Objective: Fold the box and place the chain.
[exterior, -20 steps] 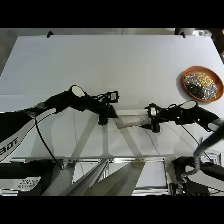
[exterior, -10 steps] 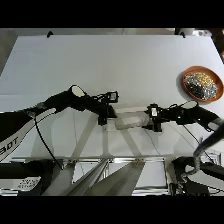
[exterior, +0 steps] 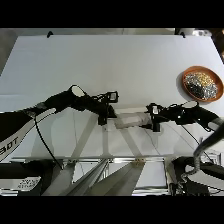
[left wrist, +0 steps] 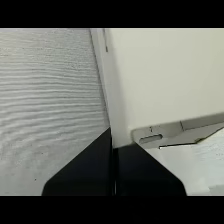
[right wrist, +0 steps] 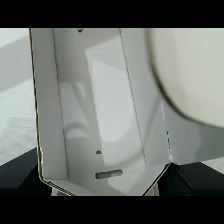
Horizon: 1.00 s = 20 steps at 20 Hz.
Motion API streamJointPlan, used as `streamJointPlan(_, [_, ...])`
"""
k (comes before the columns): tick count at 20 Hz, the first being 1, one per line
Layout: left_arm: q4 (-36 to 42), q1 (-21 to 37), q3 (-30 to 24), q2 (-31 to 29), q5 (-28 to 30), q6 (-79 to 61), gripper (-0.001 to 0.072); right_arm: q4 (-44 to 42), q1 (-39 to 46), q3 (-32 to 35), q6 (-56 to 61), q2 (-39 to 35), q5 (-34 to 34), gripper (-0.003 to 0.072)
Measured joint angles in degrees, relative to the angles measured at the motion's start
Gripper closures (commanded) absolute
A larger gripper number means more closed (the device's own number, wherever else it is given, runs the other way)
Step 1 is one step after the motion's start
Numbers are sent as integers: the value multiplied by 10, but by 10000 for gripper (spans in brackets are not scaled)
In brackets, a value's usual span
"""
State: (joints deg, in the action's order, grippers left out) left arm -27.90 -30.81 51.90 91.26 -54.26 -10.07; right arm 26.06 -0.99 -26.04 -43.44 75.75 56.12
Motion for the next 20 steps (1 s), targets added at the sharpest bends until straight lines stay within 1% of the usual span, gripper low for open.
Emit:
streamJointPlan(1, [0,0,0,0,0,0,697,0,0,0,0,1,0,187])
streamJointPlan(3, [0,0,0,0,0,0,697,3,0,0,0,2,1,224])
streamJointPlan(17, [0,0,0,0,0,0,697,35,-1,0,-1,2,-14,234])
streamJointPlan(18, [0,0,0,0,0,0,697,35,-1,0,-1,2,-14,244])
streamJointPlan(19, [0,0,0,0,0,0,697,36,-1,0,-1,2,-15,291])
streamJointPlan(20, [0,0,0,0,0,0,697,37,-1,0,-1,2,-15,293])
